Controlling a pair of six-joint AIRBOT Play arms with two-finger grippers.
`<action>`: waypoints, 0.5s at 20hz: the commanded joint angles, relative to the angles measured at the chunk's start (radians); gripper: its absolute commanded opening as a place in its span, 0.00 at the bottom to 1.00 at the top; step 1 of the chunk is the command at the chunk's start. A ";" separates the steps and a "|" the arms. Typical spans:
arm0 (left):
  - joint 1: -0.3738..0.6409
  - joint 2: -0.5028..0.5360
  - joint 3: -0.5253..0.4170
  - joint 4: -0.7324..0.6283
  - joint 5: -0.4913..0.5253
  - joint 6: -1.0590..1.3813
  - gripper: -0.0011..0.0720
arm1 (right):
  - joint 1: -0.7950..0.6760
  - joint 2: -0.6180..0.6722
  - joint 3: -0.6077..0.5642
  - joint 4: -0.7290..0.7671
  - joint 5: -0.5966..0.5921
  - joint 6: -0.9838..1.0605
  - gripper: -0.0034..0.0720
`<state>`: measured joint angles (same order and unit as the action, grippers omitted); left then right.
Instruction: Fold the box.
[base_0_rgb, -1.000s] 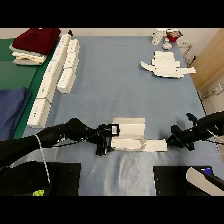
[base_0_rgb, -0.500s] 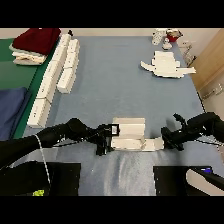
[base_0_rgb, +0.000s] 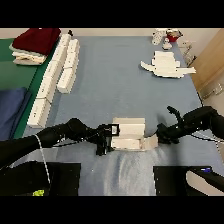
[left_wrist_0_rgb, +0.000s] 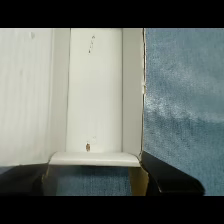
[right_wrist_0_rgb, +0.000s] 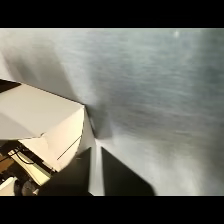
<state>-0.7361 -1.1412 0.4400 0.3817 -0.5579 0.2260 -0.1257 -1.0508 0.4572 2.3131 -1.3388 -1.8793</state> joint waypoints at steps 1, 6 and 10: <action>0.001 0.000 0.001 0.000 0.000 0.000 0.75 | 0.008 0.041 0.033 0.007 -0.010 -0.033 0.38; 0.001 0.000 0.001 0.000 0.000 0.000 0.75 | 0.034 0.121 0.030 0.007 -0.006 -0.033 0.69; 0.001 0.000 0.001 0.000 0.000 0.000 0.75 | 0.174 0.121 0.029 0.006 0.047 -0.030 0.69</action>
<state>-0.7361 -1.1412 0.4400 0.3817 -0.5579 0.2264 -0.0307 -0.9394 0.4854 2.3188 -1.3350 -1.9095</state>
